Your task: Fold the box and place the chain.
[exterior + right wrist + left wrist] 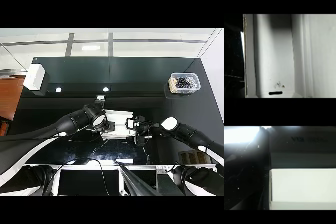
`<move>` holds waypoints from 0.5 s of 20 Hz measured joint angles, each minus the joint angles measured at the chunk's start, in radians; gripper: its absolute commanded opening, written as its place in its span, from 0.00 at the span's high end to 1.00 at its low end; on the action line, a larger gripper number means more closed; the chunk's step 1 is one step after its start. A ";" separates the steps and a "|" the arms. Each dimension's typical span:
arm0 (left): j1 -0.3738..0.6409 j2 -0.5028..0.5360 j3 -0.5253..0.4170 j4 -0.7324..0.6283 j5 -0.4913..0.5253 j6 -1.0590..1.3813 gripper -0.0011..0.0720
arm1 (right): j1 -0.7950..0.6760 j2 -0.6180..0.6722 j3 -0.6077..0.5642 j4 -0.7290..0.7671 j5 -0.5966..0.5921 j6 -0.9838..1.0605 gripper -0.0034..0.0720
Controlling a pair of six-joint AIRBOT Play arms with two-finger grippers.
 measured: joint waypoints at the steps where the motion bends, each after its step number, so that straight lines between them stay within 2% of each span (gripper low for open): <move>1: 0.000 0.000 0.003 0.003 0.000 0.000 0.61 | 0.000 0.000 0.000 0.000 0.000 0.000 0.55; 6: 0.000 -0.010 0.010 0.003 -0.008 -0.002 0.63 | 0.000 0.000 0.000 0.000 0.000 0.000 0.55; 8: 0.000 -0.013 0.011 -0.001 -0.007 -0.001 0.95 | 0.000 0.000 0.000 0.000 0.000 0.000 0.55; 10: -0.001 -0.015 0.011 0.000 -0.018 0.004 0.95 | 0.000 0.000 0.000 0.000 0.000 0.002 0.55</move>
